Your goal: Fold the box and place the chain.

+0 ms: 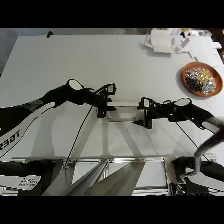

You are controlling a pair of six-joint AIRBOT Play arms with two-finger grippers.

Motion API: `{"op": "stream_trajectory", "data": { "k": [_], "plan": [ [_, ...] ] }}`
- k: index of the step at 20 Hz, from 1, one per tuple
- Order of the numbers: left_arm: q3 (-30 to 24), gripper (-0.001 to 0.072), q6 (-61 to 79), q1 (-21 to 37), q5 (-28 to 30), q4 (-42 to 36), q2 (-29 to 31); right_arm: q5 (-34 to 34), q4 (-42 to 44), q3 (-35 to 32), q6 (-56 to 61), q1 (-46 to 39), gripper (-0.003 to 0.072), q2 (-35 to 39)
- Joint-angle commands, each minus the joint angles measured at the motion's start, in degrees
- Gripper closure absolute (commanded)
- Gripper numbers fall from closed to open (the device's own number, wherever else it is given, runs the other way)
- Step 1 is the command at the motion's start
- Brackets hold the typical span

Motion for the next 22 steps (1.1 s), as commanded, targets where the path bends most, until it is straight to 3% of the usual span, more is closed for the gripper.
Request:
{"op": "stream_trajectory", "data": {
  "k": [1,9,22],
  "plan": [
    [-0.02,0.0700,0.00,-0.04,0.13,-0.04,-0.04,1.44,0.13,0.87,-1.29,-0.11,-0.0002,-2.82],
    [-0.02,0.0700,0.00,-0.04,0.13,-0.04,-0.04,1.22,-4.37,0.87,0.81,-0.13,0.0014,-3.21],
    [-0.02,0.0700,0.00,-0.04,0.13,-0.04,-0.04,-0.13,-4.48,0.87,0.70,-0.11,0.0040,-4.50]
  ]
}}
